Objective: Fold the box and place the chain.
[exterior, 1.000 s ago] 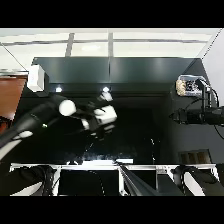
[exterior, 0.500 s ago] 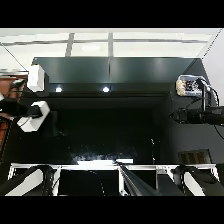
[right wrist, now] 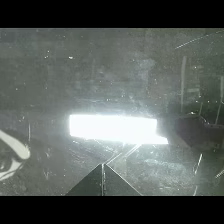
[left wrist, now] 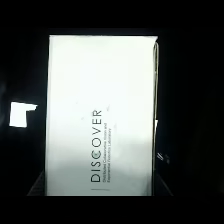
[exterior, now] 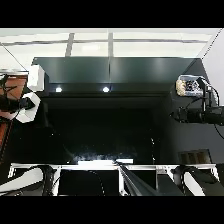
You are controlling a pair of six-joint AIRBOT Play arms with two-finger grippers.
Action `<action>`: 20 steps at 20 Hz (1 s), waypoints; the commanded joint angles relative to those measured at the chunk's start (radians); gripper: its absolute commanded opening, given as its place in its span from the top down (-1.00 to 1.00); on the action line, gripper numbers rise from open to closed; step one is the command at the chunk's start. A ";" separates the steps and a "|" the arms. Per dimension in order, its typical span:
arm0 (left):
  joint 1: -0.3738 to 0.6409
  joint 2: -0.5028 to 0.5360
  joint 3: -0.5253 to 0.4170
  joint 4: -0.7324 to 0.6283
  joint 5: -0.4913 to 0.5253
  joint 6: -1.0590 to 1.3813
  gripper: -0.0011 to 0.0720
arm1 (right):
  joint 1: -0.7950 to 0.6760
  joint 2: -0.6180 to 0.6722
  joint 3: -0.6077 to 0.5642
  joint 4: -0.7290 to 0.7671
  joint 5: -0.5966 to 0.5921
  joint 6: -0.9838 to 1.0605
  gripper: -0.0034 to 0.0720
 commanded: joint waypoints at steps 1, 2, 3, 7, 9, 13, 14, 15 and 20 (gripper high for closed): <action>-0.003 -0.122 0.113 -0.026 0.032 0.016 0.18 | 0.000 0.001 0.000 0.000 -0.003 0.016 0.88; -0.010 -0.154 0.146 -0.029 0.029 0.016 0.18 | 0.000 0.001 0.000 0.000 -0.002 0.020 0.88; -0.020 -0.187 0.183 -0.028 0.021 0.017 0.18 | 0.000 0.001 0.000 0.000 -0.002 0.036 0.88; -0.054 -0.287 0.312 -0.027 0.021 0.016 0.18 | 0.000 0.001 0.000 0.000 0.000 0.065 0.88; -0.057 -0.320 0.370 -0.027 0.020 0.016 0.16 | 0.000 0.001 0.000 0.000 0.001 0.084 0.88; -0.057 -0.329 0.460 -0.008 -0.035 0.002 -0.99 | 0.000 0.001 0.000 -0.001 0.019 0.086 0.88; -0.057 -0.328 0.497 -0.006 -0.082 -0.001 -0.99 | 0.000 0.001 0.000 -0.001 0.019 0.086 0.88; -0.058 -0.328 0.546 -0.006 -0.149 -0.027 -0.99 | 0.000 0.001 0.000 -0.001 0.017 0.082 0.88; -0.076 -0.322 0.772 0.053 -0.545 -0.269 -0.45 | 0.000 0.002 0.042 0.020 0.089 0.051 0.88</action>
